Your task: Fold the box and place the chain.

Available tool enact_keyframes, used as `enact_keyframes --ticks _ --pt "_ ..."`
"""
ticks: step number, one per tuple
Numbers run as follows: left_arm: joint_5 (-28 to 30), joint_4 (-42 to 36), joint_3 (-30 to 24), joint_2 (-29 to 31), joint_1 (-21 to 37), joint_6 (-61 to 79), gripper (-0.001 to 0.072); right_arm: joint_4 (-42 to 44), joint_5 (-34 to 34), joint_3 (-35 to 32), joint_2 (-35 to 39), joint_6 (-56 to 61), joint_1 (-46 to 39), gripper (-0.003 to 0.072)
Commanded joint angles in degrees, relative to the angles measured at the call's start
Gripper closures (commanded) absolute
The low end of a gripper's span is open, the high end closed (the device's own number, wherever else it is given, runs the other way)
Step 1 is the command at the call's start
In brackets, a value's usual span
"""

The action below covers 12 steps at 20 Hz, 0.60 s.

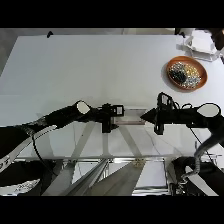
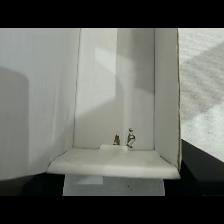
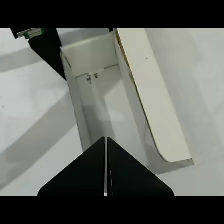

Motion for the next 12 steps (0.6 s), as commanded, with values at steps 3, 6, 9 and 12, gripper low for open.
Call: enact_keyframes --ticks 3,6,9,12 --pt "-0.04 -0.22 0.02 0.04 -0.02 -0.15 0.0505 3.89 -15.56 0.04 -1.81 -0.11 5.07 0.0666" --pt "-0.09 -0.22 0.02 0.04 -0.02 -0.15 0.0505 12.85 -27.41 0.04 -3.34 0.13 7.82 0.0666" --pt "-0.22 -0.22 0.02 0.04 -0.02 -0.15 0.0505 16.41 -30.95 0.04 -6.80 2.05 8.17 0.0666" --pt "-0.22 -0.22 0.02 0.04 -0.02 -0.15 0.0505 13.00 -30.91 0.04 -10.51 8.17 8.17 0.0667"
